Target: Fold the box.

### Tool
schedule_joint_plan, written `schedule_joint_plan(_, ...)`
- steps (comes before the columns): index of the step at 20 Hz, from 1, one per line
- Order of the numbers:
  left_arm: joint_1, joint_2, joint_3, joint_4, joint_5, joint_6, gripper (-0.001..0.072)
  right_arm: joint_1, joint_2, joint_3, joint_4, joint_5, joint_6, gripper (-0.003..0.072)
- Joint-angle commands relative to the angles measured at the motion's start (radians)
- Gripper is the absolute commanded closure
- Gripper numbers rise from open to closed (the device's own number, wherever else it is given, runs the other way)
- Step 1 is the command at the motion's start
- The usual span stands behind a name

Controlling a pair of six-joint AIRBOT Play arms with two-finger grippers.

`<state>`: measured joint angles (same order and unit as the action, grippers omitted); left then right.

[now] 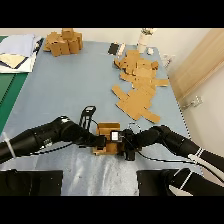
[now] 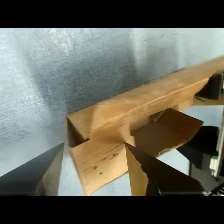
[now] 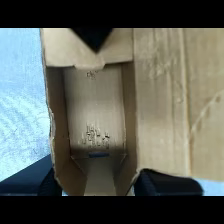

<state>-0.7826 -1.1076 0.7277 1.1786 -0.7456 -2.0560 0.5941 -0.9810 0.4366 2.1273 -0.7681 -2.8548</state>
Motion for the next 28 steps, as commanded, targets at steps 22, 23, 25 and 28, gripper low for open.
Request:
schedule_joint_plan(22,-0.153,-0.263,0.229,0.262,-0.229,-0.388,0.068,0.0,0.001,0.0,0.0,0.0,0.0,0.0148)
schedule_joint_plan(23,-0.153,-0.263,0.233,0.262,-0.229,-0.389,0.0695,0.0,0.001,0.0,0.0,0.0,0.0,0.0147)
schedule_joint_plan(25,-0.153,-0.263,0.236,0.263,-0.229,-0.403,0.0695,0.0,0.001,0.001,0.0,0.0,0.0,0.0148)
schedule_joint_plan(28,-0.153,-0.263,0.238,0.259,-0.226,-0.402,0.0694,0.0,0.001,0.001,0.0,0.0,0.0,0.0148)
